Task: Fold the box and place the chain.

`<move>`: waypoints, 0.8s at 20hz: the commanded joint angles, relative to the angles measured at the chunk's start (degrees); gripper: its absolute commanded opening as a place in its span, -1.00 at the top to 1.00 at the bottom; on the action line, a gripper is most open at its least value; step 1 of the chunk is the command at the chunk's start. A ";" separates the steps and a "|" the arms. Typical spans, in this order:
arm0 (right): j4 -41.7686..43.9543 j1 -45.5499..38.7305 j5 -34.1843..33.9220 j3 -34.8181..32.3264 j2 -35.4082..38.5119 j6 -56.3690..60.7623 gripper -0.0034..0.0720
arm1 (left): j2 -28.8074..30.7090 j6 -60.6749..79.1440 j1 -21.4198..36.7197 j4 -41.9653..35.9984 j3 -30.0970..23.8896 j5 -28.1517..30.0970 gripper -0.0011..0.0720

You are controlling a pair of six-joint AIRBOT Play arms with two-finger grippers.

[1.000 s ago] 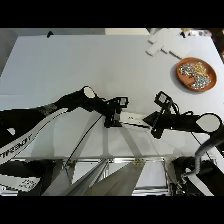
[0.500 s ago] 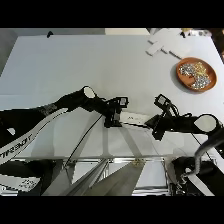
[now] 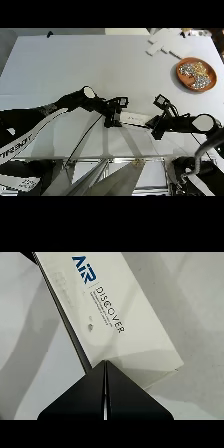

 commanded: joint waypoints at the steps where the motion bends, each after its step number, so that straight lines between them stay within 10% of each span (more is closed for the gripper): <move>1: -2.78 -0.02 -0.61 -1.18 -0.31 1.49 0.86 | 0.02 -0.13 -0.02 -0.07 0.02 0.00 0.50; 16: 8.59 -0.02 -3.13 8.02 2.14 -5.99 0.86 | 0.02 -0.13 -0.02 -0.04 0.00 0.00 0.50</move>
